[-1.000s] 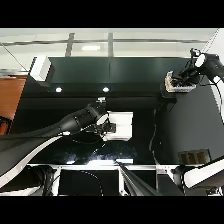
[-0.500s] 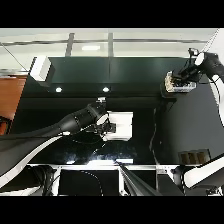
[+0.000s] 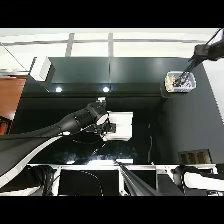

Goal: Fold the box and place the chain.

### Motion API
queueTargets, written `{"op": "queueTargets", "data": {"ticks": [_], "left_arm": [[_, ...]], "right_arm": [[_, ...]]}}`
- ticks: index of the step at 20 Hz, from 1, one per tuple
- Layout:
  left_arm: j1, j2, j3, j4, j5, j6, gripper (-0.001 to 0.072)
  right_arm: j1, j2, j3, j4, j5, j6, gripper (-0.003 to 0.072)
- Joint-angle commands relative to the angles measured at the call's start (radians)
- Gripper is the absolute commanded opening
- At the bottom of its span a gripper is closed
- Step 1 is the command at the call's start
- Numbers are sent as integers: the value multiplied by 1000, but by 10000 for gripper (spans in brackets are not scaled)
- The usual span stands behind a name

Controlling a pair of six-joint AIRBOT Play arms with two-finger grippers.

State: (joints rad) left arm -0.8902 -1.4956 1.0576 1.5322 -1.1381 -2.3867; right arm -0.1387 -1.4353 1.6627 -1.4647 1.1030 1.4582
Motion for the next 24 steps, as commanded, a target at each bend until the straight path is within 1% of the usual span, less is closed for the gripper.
{"op": "queueTargets", "data": {"ticks": [1, 3, 4, 7, 12, 18, 21, 24], "left_arm": [[0, 0, 0, 0, 0, 0, 28], [0, 0, 0, 0, 0, 0, 28], [0, 0, 0, 0, 0, 0, 28], [0, 0, 0, 0, 0, 0, 28], [0, 0, 0, 0, 0, 0, 28], [0, 0, 0, 0, 0, 0, 28], [0, 0, 0, 0, 0, 0, 28], [0, 0, 0, 0, 0, 0, 28]], "right_arm": [[3, 152, 0, 82, 100, -90, 9], [3, 217, 0, 152, 173, -139, 9], [3, 241, 0, 167, 179, -150, 8], [2, 281, 0, 167, 145, -151, 7], [2, 261, 0, 141, 38, -149, 3], [-30, 158, 0, 99, -53, -127, 3], [-51, 42, 0, 90, -53, -122, 3], [-56, -81, 0, 39, -60, -80, 4]]}}
